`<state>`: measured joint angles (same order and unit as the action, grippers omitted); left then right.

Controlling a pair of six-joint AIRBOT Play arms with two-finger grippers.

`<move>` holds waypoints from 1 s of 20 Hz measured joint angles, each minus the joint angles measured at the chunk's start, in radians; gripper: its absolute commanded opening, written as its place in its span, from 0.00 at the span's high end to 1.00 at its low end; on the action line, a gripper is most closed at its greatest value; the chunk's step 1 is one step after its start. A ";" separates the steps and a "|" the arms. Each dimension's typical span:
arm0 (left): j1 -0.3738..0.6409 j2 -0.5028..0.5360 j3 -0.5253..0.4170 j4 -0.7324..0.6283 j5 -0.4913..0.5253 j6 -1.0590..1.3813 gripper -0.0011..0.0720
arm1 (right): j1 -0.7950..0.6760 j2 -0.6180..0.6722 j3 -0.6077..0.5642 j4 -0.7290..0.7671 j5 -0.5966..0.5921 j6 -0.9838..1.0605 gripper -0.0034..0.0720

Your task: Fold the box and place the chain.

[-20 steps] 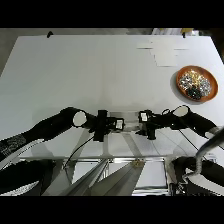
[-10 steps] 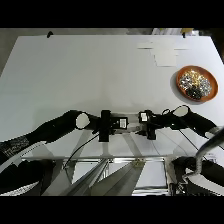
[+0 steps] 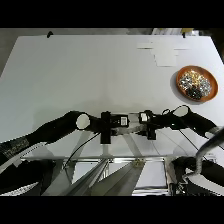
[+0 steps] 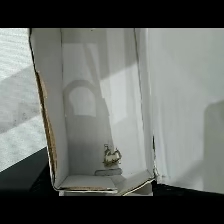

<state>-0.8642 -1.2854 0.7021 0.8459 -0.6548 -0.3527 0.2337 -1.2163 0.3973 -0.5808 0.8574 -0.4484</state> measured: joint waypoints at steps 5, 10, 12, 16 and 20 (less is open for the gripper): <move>0.050 0.114 0.000 0.023 -0.089 -0.127 0.98 | 0.000 0.000 0.000 0.004 -0.002 0.004 0.43; 0.145 0.230 0.000 0.182 -0.211 -0.585 0.98 | 0.000 0.000 0.000 0.003 -0.002 0.003 0.43; 0.187 0.246 -0.001 0.271 -0.281 -0.824 0.98 | 0.000 0.000 0.000 0.002 -0.002 0.003 0.43; 0.253 0.229 -0.029 0.333 -0.332 -1.123 0.98 | 0.000 0.000 0.000 0.002 -0.001 0.003 0.43; 0.277 0.159 -0.060 0.274 -0.301 -1.226 0.98 | 0.000 0.000 0.000 0.002 -0.001 0.003 0.43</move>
